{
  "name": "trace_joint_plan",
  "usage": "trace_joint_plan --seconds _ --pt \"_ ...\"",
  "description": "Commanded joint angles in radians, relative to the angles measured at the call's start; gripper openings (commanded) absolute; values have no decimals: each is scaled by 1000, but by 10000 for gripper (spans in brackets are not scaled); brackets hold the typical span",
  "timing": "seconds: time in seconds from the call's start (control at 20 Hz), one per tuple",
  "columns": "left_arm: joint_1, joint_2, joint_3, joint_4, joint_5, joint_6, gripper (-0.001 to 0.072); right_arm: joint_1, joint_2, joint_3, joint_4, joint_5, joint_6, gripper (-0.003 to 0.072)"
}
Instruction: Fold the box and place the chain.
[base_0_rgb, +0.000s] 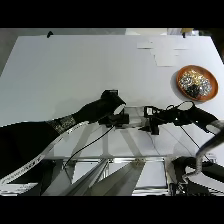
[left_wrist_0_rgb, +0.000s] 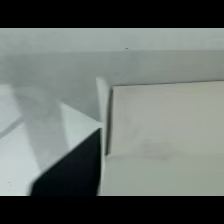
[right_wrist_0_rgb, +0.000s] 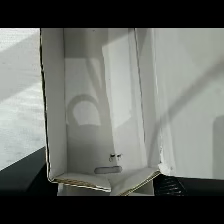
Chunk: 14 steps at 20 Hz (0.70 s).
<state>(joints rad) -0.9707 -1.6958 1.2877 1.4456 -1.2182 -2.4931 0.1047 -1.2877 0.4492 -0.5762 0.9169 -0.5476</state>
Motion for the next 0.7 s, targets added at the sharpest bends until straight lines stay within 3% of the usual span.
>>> trace_joint_plan --seconds 0.0,0.2,0.35,0.45,0.5,0.55,0.65 --pt "-10 -21 0 -12 -3 -12 5 -1 1 1 0 0 0 410" --pt "-10 -21 0 -12 -1 -26 3 -1 1 1 0 0 0 410" --pt "-10 -21 0 -12 10 -25 153 -1 1 1 0 0 0 410" --pt "-10 -21 0 -12 11 -25 149 -1 1 1 0 0 0 410" --pt "-10 -21 0 -12 10 -25 120 -1 1 1 0 0 0 410" --pt "-10 -21 0 -12 10 -25 13 -1 1 1 0 0 0 410" --pt "-10 -21 0 -12 10 -25 2 -1 1 1 0 0 0 410"
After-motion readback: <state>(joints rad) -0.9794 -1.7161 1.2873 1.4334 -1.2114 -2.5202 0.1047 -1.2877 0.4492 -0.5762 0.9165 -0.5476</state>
